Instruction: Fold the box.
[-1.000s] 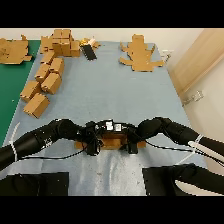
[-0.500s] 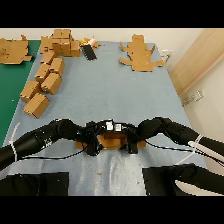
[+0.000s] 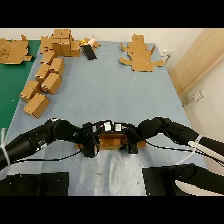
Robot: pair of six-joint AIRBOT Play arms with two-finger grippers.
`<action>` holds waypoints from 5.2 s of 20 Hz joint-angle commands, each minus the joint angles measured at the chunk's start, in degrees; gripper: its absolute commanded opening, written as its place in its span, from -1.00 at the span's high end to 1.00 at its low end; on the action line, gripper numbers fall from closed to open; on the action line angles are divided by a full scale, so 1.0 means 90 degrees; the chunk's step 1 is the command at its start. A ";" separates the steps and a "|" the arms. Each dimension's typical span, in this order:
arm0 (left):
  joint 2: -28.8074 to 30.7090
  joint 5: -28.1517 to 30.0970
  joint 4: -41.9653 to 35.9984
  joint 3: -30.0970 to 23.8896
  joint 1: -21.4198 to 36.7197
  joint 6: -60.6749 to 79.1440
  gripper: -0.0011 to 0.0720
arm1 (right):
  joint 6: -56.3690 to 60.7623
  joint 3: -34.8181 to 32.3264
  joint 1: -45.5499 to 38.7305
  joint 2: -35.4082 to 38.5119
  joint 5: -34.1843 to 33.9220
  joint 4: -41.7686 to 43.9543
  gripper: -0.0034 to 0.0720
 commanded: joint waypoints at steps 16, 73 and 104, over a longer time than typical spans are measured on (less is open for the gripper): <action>0.1440 -0.2210 0.0478 -0.0923 0.3466 -0.7244 0.93 | 0.0002 0.0007 0.0002 0.0000 0.0000 0.0002 -0.25; 0.0857 0.1168 0.1018 -0.0821 -0.0260 -1.1247 0.93 | 0.0002 0.0007 0.0002 0.0000 -0.0097 0.0007 -0.25; 0.0852 0.1719 0.1020 -0.0755 -0.0243 -1.0899 -0.01 | 0.0002 0.0007 0.0002 0.0000 -0.0097 0.0005 -0.25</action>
